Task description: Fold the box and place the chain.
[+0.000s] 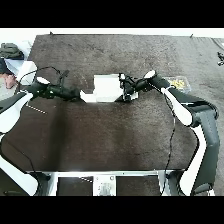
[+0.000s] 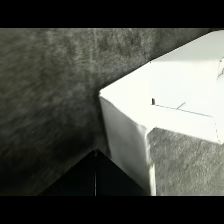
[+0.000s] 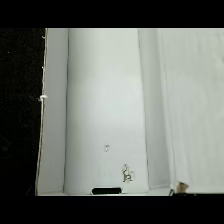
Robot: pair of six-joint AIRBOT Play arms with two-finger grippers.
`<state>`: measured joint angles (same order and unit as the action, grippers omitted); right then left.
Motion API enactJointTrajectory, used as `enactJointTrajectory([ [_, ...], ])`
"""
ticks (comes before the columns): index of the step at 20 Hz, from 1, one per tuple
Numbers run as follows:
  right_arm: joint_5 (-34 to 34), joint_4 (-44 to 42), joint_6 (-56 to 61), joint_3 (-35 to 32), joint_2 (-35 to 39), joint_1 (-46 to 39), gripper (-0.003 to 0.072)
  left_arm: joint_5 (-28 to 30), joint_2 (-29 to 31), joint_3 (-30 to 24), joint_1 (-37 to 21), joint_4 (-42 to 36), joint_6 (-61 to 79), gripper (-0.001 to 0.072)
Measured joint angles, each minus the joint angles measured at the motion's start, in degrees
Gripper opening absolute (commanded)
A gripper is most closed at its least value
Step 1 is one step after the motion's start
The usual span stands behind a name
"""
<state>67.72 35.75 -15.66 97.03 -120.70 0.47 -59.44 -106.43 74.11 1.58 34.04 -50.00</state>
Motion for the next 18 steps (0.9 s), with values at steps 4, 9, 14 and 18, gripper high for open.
enactJointTrajectory([
  [4,0.0,0.0,0.0,0.0,0.0,0.0,0.0273,1.2,-1.0,0.0,1.9,-2.1,0.7,0.001],
  [9,0.0,0.0,0.0,0.0,0.0,0.0,0.0273,0.5,-1.5,0.9,2.8,-6.6,2.6,0.0013],
  [14,0.0,0.0,0.0,0.0,0.0,0.0,0.0273,-2.9,-1.5,3.5,3.0,-8.8,3.6,0.0334],
  [18,0.0,0.0,0.0,0.0,0.0,0.0,0.0273,-4.7,-1.4,4.3,3.0,-10.6,3.9,0.0335],
])
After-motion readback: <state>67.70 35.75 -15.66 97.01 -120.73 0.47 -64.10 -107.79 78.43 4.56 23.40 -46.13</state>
